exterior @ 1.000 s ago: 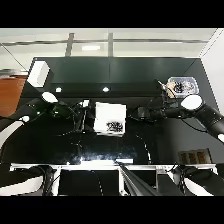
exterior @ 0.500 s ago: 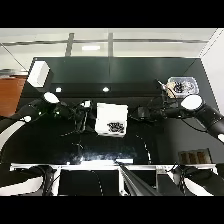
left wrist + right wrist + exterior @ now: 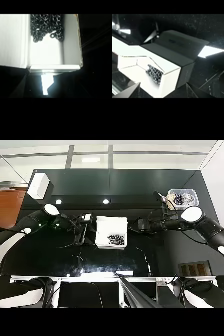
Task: Fold the box and place the chain.
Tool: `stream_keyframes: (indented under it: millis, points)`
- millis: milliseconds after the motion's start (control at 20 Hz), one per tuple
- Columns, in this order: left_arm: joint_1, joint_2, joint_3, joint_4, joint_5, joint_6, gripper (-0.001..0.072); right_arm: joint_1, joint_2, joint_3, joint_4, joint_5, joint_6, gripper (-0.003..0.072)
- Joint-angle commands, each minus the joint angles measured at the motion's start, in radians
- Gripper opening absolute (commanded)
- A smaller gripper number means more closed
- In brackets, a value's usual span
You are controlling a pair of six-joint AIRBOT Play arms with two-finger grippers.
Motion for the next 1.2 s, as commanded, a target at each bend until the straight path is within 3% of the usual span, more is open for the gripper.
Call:
stream_keyframes:
  millis: [0, 950, 1150]
  points:
    - [0.001, 0.001, 0.019, 0.003, 0.001, -0.002, 0.0701, 0.001, 0.0, 0.001, 0.0, 0.0, 0.0, 0.07]
    - [-0.007, 0.002, 0.027, 0.013, -0.074, -0.032, 0.0702, 0.001, 0.0, 0.001, 0.0, 0.0, 0.0, 0.0701]
    - [0.001, 0.029, 0.027, 0.064, -0.019, -0.12, 0.0702, 0.001, 0.0, 0.001, 0.001, 0.001, 0.0, 0.0701]
